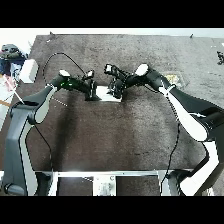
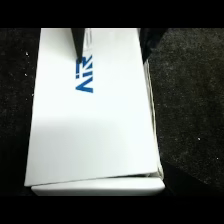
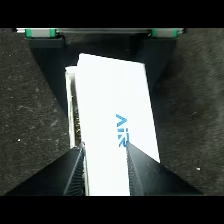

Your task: Fold the box and place the chain.

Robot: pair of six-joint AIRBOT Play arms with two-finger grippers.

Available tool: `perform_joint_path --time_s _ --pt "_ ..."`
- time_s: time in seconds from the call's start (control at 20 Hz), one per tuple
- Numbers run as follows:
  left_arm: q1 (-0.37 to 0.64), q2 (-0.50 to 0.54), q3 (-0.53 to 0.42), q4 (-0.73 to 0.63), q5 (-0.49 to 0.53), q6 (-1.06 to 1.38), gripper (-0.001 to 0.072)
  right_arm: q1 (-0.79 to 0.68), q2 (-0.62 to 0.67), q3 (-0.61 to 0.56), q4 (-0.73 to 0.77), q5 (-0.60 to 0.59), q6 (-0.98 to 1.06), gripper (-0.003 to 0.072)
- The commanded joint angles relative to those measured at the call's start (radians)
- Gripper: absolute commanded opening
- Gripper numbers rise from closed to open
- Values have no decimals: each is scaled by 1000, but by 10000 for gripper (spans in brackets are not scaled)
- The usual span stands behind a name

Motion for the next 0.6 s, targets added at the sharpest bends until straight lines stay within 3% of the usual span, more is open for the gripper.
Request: perform_joint_path --time_s 0.0,0.25,0.3,0.35,0.55 --pt "0 0 0 -2 5 -3 525 1 -2 -35 6 22 7 274" --pt "0 0 0 -2 5 -3 526 -7 -3 -41 36 40 7 278" --pt "0 0 0 -2 5 -3 526 -14 -3 -41 55 54 7 318" --pt "0 0 0 -2 5 -3 525 -26 -3 -41 84 69 6 418" --pt "0 0 0 -2 5 -3 525 -68 -3 -41 198 89 -40 423"
